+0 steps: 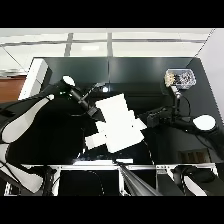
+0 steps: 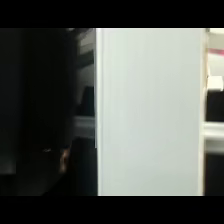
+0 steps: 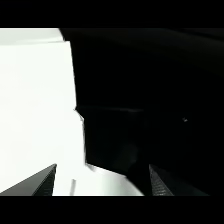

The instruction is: Fold the box and place the chain.

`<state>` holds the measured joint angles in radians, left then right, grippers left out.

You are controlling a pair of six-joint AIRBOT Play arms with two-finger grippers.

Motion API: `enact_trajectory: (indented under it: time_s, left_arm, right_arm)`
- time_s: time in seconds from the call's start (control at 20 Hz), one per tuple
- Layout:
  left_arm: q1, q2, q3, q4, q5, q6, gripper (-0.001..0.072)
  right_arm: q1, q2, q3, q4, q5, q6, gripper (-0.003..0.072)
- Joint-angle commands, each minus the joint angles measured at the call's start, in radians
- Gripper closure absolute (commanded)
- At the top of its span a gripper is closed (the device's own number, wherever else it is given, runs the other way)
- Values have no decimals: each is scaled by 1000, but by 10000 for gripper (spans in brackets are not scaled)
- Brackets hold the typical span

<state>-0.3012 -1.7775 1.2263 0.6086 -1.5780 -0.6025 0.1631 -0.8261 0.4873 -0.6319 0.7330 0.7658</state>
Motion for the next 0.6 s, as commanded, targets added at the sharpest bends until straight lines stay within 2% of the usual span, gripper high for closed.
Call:
enact_trajectory:
  time_s: [0.0,0.15,0.3,0.4,0.55]
  left_arm:
    - [-18,93,-10,89,65,-3,687]
    - [-68,198,-63,128,265,128,687]
    - [-105,224,-76,198,434,226,685]
    - [-127,215,-76,256,480,324,684]
    - [-162,199,-74,346,494,330,683]
  right_arm:
    - [-5,1,160,-425,140,-1,48]
    - [8,-5,173,-487,123,-81,48]
    - [69,-19,133,-484,76,-126,48]
    - [126,-30,96,-483,13,-181,48]
    - [228,-59,66,-473,31,-353,48]
